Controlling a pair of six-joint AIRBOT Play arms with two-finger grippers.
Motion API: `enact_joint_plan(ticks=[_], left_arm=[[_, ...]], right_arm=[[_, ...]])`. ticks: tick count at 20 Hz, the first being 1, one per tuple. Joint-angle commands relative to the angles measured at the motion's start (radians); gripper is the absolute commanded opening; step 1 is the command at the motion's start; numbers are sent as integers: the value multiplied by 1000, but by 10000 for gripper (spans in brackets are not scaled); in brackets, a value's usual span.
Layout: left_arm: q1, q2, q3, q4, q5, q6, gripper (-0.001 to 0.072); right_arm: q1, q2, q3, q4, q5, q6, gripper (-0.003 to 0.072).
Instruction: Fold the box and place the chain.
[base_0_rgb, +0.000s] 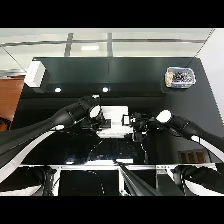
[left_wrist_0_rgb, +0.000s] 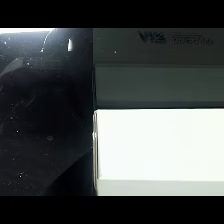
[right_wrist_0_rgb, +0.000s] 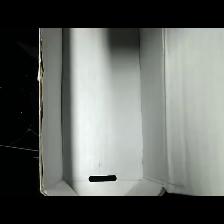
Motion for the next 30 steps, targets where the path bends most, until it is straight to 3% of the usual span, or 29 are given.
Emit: enact_joint_plan(ticks=[1,19,20,21,22,30], left_arm=[[1,0,1,-1,3,2,27],[1,-1,0,-46,3,2,28],[1,-1,0,-46,3,2,28],[1,-1,0,-46,3,2,28],[1,-1,0,-46,3,2,28],[2,-1,0,-46,3,2,28]], right_arm=[[1,0,0,0,0,0,182],[1,-1,0,0,-1,0,183],[1,-1,0,1,-6,0,256],[1,-1,0,-1,-12,0,529],[1,-1,0,-1,-24,0,681],[0,45,0,-70,-6,1,680]])
